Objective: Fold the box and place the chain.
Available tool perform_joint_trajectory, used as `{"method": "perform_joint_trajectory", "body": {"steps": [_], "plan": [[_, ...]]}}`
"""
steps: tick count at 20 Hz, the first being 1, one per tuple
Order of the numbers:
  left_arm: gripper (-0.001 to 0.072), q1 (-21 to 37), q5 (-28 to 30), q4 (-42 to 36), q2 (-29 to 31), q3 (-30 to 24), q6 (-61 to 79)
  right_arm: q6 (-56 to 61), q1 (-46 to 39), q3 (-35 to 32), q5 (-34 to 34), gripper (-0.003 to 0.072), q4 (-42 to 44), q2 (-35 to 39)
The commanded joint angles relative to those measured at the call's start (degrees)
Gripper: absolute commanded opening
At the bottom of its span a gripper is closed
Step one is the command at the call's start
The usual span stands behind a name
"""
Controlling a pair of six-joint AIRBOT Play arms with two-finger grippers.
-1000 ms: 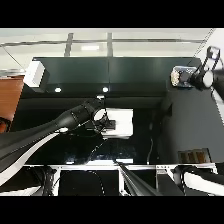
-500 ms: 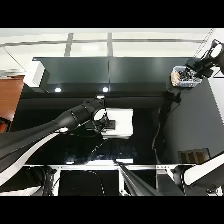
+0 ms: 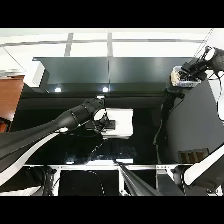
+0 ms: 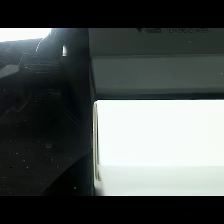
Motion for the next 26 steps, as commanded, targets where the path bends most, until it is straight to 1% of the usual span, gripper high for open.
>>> {"method": "perform_joint_trajectory", "body": {"steps": [1,2,3,4,6,8,11,13,18,20,21,23,24,26], "plan": [[0.0031,0.0,0.0,0.0,0.0,0.0,0.0,-2.4,-0.1,0.1,2.8,0.0179,0.8,-0.4],[0.0031,0.0,0.0,0.0,0.0,0.0,0.0,-3.3,-0.1,0.1,3.5,0.0066,1.4,-0.4],[0.0030,0.0,0.0,0.0,0.0,0.0,0.0,-4.6,-0.1,0.4,4.2,0.0054,2.1,-0.4],[0.0031,0.0,0.0,0.0,0.0,0.0,0.0,-5.7,-0.1,1.1,5.4,0.0014,2.7,-0.4],[0.0030,0.0,0.0,-0.1,0.0,0.0,0.0,-7.0,-0.1,2.6,6.1,0.0012,3.1,1.0],[0.0031,0.0,0.0,-0.1,0.0,0.0,0.0,-10.4,-0.1,4.0,6.1,0.0010,3.9,4.2],[0.0031,0.0,0.0,-0.1,0.0,0.0,0.0,-21.5,-0.1,4.3,8.9,0.0009,8.6,11.4],[0.0031,0.0,0.0,-0.1,0.0,0.0,0.0,-23.1,-0.1,4.3,10.3,0.0009,11.1,16.3],[0.0031,0.0,0.0,-0.1,0.0,0.0,0.0,-24.9,-0.3,4.4,8.0,0.0007,13.6,29.9],[0.0031,0.0,0.0,-0.2,0.0,0.0,0.0,-27.2,-0.3,4.4,7.9,0.0007,18.3,34.9],[0.0031,0.0,-0.1,-0.2,0.0,0.0,0.0,-30.4,-0.4,4.4,7.6,0.0007,22.7,37.0],[0.0031,0.0,0.0,-0.2,0.0,0.0,0.0,-31.5,-0.3,4.4,8.8,0.0007,29.1,40.2],[0.0031,0.0,0.0,-0.2,0.0,0.0,0.0,-31.6,-0.3,4.4,10.3,0.0007,31.1,41.8],[0.0031,0.0,0.0,-0.2,0.0,0.0,0.0,-31.6,-0.3,4.4,11.7,0.0007,32.1,44.4]]}}
